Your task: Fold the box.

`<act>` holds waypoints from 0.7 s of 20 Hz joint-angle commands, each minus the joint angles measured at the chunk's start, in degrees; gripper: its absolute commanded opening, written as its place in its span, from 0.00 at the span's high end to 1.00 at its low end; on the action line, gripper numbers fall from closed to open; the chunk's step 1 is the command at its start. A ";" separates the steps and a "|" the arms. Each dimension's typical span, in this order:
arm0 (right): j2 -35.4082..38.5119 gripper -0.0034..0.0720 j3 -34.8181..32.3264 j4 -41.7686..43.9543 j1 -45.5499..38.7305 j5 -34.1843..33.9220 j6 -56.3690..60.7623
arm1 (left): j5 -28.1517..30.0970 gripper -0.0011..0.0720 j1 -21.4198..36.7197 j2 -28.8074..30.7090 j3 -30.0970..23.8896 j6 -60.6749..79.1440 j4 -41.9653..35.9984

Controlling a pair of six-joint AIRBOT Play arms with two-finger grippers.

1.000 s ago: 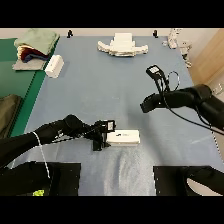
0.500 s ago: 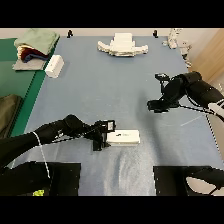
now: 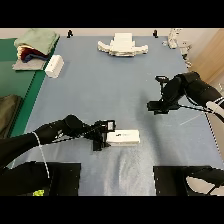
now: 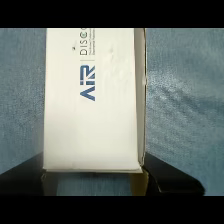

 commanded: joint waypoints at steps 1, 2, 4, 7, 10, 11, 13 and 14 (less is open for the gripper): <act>-0.02 0.95 0.04 0.11 -0.02 -0.07 0.11 | 1.86 0.38 1.88 2.43 0.07 -6.47 0.17; -0.04 0.95 0.04 0.11 -0.02 -0.07 0.11 | 1.92 0.38 3.98 4.31 0.07 -10.80 1.79; -0.02 0.95 0.04 0.13 -0.02 -0.07 0.11 | 1.79 0.38 10.32 8.83 0.07 -23.98 10.25; -0.02 0.95 0.04 0.13 -0.02 -0.07 0.11 | 1.70 0.38 23.76 15.96 0.07 -44.22 23.34; -0.02 0.95 0.04 0.11 -0.02 -0.07 0.11 | 1.77 0.38 38.05 19.96 0.07 -49.16 28.61; -0.04 0.95 0.04 0.13 -0.02 -0.07 0.11 | 1.88 0.38 42.58 20.02 0.09 -49.09 29.81; -0.04 0.95 0.04 0.13 -0.02 -0.07 0.11 | 2.10 0.38 49.94 18.99 0.20 -49.11 31.39; -0.04 0.95 0.04 0.13 -0.02 -0.04 0.11 | 2.89 0.38 52.48 17.79 0.63 -49.11 31.36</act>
